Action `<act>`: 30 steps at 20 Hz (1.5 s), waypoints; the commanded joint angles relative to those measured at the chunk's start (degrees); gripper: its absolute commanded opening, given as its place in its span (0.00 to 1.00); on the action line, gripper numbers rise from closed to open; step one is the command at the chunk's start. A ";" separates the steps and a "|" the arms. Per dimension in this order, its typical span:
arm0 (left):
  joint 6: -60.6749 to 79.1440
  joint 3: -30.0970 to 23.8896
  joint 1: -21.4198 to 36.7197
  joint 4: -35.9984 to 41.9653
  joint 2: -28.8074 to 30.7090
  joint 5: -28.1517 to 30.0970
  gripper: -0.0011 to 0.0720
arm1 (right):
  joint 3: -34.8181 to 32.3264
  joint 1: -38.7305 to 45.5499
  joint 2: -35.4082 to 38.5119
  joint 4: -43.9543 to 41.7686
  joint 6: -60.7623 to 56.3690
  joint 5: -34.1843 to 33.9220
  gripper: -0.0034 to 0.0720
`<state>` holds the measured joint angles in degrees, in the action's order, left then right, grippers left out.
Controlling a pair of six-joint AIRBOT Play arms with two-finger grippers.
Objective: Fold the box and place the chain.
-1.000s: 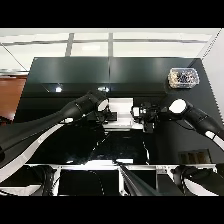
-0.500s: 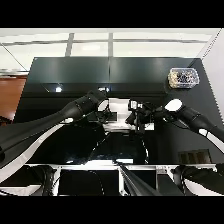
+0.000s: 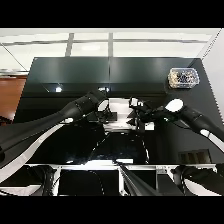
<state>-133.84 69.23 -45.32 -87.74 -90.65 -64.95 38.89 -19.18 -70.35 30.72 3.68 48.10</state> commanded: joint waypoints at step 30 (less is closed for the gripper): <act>0.98 0.00 0.04 -0.04 -0.02 -0.07 0.05 | -4.74 0.07 -0.31 -5.01 12.39 -5.44 0.30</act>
<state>-132.97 69.23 -45.32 -87.83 -90.65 -65.08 34.17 -18.00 -69.38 31.57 16.40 43.24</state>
